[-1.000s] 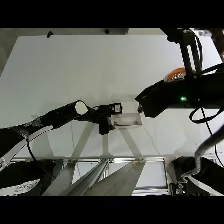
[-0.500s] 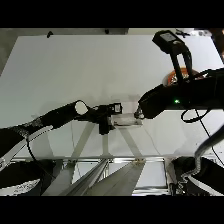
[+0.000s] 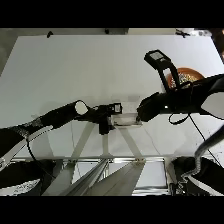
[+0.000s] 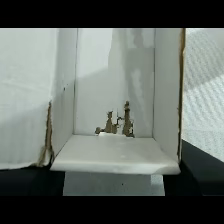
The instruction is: Fold the box and place the chain.
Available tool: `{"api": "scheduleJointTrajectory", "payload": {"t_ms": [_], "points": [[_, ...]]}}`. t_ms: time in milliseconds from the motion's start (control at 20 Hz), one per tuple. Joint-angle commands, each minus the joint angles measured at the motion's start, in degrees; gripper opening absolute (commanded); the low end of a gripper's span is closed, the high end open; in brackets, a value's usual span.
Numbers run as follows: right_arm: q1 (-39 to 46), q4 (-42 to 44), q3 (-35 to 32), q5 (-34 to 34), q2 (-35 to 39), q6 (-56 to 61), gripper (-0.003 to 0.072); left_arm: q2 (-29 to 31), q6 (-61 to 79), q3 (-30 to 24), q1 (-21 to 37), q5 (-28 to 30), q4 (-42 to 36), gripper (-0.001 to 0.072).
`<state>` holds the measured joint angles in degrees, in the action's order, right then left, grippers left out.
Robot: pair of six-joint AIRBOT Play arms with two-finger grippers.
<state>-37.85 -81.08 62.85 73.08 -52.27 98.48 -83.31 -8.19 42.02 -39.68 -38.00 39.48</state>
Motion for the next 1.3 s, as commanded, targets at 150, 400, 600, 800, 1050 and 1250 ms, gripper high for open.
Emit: {"api": "scheduleJointTrajectory", "payload": {"t_ms": [150,400,600,800,1050,1250], "points": [[-0.07,0.37,-6.14,-3.85,-0.02,0.02,0.0006,-0.04,0.02,-0.02,-0.04,0.0,0.0,0.0135],[-0.07,2.6,-9.25,-8.26,-0.02,0.0,0.0005,-0.04,0.02,-0.02,-0.04,0.0,0.0,0.0135],[-0.07,3.56,-11.82,-10.4,-0.02,0.0,0.0004,-0.04,0.02,-0.02,-0.04,0.0,0.0,0.0135],[-0.07,5.57,-15.12,-14.36,-0.02,0.0,0.0004,-0.04,0.02,-0.02,-0.04,0.0,0.0,0.0135],[-0.07,9.09,-20.15,-21.46,-1.01,-0.02,0.0004,-0.04,0.02,-0.02,-0.04,0.0,0.0,0.0135],[-0.07,10.88,-20.63,-23.47,-8.02,-1.55,0.0004,-0.04,0.02,-0.02,-0.04,0.0,0.0,0.0135]]}}
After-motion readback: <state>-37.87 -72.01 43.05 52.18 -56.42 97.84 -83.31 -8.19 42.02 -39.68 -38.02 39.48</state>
